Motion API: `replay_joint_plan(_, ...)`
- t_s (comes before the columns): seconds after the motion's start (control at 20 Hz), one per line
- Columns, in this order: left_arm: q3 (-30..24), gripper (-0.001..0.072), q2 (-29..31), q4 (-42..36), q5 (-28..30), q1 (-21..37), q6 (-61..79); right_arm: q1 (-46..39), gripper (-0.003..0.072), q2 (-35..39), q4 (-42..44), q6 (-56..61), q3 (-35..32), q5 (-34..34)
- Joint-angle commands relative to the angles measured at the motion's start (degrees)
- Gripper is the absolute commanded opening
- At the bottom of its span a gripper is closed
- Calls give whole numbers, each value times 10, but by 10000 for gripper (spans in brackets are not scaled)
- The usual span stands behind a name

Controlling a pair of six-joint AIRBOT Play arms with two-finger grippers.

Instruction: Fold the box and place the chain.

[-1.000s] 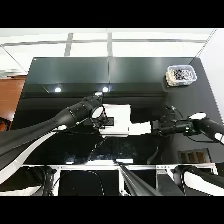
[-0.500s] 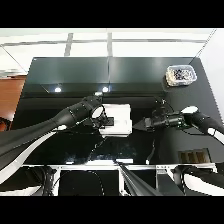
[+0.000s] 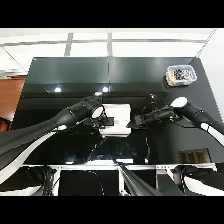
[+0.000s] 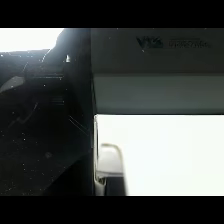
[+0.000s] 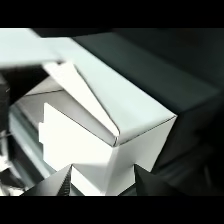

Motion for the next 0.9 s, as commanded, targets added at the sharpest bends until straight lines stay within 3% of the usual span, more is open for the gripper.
replay_joint_plan(0.0, 1, 24, 0, 0, 0, 0, 0, 60, 424, 0, -115, 160, 49, -44)
replay_joint_plan(0.3, 1, 24, 0, 0, 1, 0, 0, 183, 424, -3, -397, 474, 118, -73)
replay_joint_plan(0.45, 1, 24, 0, 0, 0, 0, 0, 224, 422, -15, -468, 575, 135, -71)
replay_joint_plan(0.5, 1, 24, 0, 0, 0, 0, 0, 235, 366, -19, -492, 605, 139, -70)
replay_joint_plan(0.55, 1, 24, 0, 0, 0, 0, 0, 244, 366, -23, -511, 629, 145, -65)
replay_joint_plan(0.85, 1, 24, 0, 0, 0, 0, 0, 279, 366, -74, -560, 683, 202, -2)
